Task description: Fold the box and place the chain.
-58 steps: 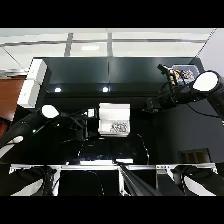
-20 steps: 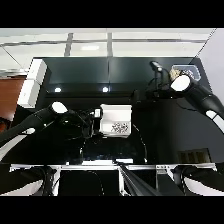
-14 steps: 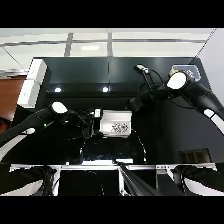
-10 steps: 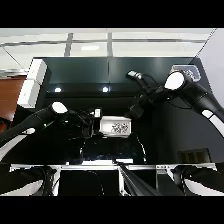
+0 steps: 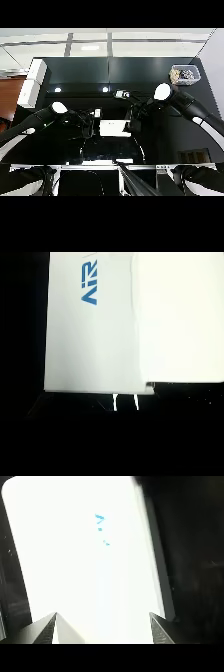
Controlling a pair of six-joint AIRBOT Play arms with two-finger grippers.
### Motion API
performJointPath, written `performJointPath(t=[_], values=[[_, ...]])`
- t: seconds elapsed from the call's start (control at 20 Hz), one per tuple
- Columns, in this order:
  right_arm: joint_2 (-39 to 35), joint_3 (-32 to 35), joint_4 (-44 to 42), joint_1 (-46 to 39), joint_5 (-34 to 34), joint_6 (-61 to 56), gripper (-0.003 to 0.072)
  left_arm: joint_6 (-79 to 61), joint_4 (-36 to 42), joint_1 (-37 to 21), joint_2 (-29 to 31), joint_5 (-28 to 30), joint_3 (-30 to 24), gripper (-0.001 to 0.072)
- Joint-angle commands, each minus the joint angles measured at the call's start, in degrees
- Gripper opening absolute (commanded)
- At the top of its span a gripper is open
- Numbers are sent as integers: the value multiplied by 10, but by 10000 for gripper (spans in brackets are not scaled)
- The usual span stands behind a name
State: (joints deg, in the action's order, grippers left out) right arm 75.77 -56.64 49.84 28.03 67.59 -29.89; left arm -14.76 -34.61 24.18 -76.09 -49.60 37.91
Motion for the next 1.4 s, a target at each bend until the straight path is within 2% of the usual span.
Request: performJointPath(t=[0.0, 0.4, 0.45, 0.5, 0.55, 0.65, 0.7, 0.75, 1.35], values=[[0, 3, 0, 15, -11, 46, 700, 0, 0, 0, 0, 0, 0, 370], [0, 3, 19, 21, -38, 35, 693, 0, 0, 0, 0, 0, 0, 370], [0, 3, 26, 21, -38, 24, 652, 0, 0, 0, 0, 0, 0, 369], [0, 3, 31, 21, -36, 17, 487, 0, 0, 0, 0, 0, 0, 370], [0, 3, 38, 21, -34, 9, 455, 0, 0, 0, 0, 0, 0, 370], [-1, 3, 42, 21, -33, -3, 449, 0, 0, 0, 0, 0, 0, 370], [-2, 3, 42, 21, -32, -3, 325, 0, 0, 0, 0, 0, 0, 370], [-5, 3, 42, 21, -33, -3, 240, 0, 0, 0, 0, 0, 0, 370], [-34, 3, 42, 21, -61, -4, 235, 0, 0, 0, 0, -1, 0, 370]])
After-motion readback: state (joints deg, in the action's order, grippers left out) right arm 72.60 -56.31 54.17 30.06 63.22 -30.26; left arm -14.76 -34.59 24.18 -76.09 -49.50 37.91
